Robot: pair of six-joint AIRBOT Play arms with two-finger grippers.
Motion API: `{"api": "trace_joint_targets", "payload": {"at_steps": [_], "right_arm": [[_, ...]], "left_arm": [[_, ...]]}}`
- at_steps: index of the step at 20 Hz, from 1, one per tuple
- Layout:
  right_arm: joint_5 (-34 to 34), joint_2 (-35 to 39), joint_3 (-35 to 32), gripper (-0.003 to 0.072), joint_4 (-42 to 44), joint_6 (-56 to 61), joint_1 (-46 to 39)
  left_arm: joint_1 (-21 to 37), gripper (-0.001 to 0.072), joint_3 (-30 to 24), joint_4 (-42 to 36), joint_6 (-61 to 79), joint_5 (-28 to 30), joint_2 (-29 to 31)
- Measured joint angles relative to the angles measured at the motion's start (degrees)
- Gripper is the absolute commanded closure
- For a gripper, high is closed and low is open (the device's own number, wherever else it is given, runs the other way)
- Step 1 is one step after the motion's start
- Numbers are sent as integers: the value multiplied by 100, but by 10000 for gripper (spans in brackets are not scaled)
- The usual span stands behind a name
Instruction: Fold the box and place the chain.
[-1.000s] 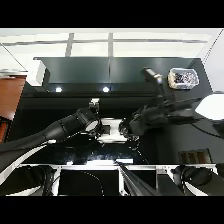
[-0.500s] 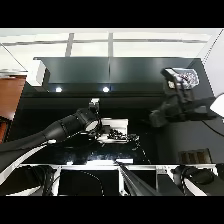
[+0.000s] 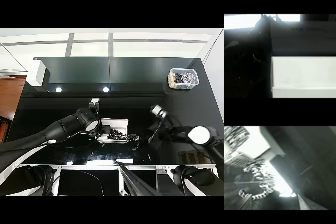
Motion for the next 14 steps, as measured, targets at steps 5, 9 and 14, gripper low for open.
{"api": "trace_joint_targets", "payload": {"at_steps": [5,9,14], "right_arm": [[-680,-496,-254,-22,452,-1631,487],[-1027,-907,-299,-21,833,-2326,599],[-1285,-1290,-306,386,1093,-2728,710]], "left_arm": [[0,681,2,-2,2,-4,2],[0,681,2,0,2,-7,2],[0,680,2,0,2,-7,0]]}}
